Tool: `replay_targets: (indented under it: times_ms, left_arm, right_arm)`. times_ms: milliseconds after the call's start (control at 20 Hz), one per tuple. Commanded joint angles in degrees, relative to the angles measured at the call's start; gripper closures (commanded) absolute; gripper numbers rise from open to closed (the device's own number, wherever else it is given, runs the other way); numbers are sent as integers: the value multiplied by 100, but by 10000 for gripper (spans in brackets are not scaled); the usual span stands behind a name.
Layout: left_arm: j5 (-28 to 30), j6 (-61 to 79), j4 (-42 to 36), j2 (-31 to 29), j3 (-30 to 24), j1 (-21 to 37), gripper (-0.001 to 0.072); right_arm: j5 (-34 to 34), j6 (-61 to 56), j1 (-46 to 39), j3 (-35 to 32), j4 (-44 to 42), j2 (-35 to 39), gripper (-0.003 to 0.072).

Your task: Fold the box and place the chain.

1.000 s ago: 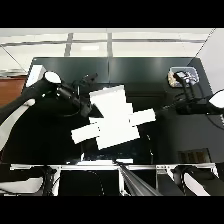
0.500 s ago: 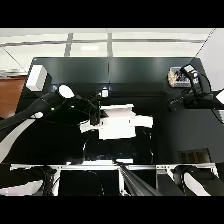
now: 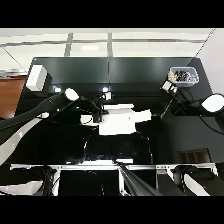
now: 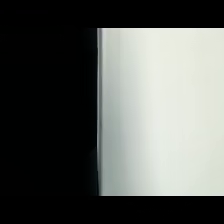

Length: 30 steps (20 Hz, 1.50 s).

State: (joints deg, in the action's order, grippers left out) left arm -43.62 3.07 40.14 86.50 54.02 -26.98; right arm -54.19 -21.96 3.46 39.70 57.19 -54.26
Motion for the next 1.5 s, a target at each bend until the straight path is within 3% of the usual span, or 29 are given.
replay_targets:
  times_ms: [0,250,500,1450]
  left_arm:
    - [-129,33,-57,11,-2,-13,685]
    - [-122,125,-52,13,-2,-13,685]
    - [-59,125,-50,44,-2,-11,685]
    - [-35,125,-52,144,-2,-13,685]
  right_arm:
    - [173,710,234,-380,-229,-7,-23]
    - [326,979,363,-573,-334,-66,-23]
    - [393,1357,538,-573,-1132,-306,-23]
    - [505,2791,1956,-573,-955,-1049,-23]
